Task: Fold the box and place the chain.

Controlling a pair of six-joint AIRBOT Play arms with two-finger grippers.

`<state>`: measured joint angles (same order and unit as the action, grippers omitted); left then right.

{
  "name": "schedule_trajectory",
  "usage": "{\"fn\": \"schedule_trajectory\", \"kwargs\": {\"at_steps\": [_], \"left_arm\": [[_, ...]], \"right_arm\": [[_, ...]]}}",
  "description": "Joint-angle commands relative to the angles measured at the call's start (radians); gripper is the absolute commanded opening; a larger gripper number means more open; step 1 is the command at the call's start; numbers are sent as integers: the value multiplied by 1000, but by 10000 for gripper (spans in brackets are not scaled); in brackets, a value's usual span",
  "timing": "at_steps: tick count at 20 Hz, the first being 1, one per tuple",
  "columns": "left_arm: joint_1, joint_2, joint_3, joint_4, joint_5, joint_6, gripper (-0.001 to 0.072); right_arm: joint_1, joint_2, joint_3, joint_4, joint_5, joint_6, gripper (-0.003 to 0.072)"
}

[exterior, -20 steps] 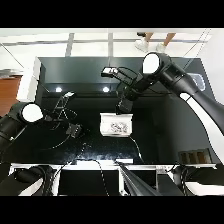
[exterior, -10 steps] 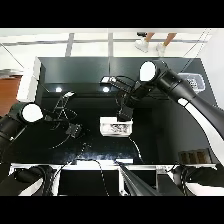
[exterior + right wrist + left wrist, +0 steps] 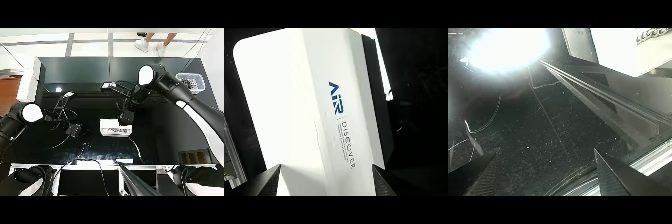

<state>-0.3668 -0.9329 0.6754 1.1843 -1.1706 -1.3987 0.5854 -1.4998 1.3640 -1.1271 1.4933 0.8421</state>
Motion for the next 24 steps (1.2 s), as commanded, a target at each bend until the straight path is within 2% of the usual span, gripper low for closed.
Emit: {"fn": "schedule_trajectory", "kwargs": {"at_steps": [1,7,24], "left_arm": [[1,1,0,0,6,-4,699],[1,1,0,5,11,-49,699],[1,1,0,5,11,-48,699]], "right_arm": [[9,0,-20,-8,-10,10,703],[28,0,-21,-20,-54,10,702],[53,-1,-43,-73,-72,52,694]]}}
